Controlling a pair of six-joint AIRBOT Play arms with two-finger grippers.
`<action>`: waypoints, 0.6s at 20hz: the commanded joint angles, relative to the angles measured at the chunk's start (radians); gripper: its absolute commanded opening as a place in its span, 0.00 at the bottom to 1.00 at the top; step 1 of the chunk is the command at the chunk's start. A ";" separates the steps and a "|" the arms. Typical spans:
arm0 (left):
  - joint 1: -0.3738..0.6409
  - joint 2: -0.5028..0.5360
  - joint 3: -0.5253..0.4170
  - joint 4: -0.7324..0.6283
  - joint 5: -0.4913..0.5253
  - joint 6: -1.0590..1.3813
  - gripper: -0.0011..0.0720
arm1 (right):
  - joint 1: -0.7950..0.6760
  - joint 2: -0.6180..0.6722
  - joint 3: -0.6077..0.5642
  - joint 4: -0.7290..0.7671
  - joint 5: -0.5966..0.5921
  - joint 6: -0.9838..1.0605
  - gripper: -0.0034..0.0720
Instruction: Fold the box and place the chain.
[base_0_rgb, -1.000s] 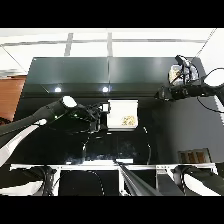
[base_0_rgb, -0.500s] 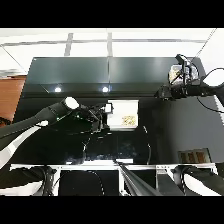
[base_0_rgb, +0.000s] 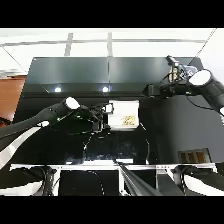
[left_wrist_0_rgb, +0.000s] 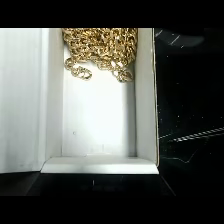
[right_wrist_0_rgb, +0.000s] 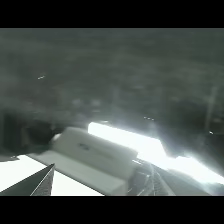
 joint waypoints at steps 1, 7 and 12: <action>0.000 0.000 0.001 0.000 0.002 0.000 0.52 | 0.060 -0.048 0.001 0.089 0.003 -0.251 1.00; 0.000 0.000 0.001 -0.001 0.002 0.000 0.52 | 0.073 -0.018 0.054 0.114 0.260 -0.715 1.00; 0.000 0.000 0.001 0.000 0.002 0.000 0.52 | 0.127 -0.027 -0.004 0.098 0.270 -0.828 1.00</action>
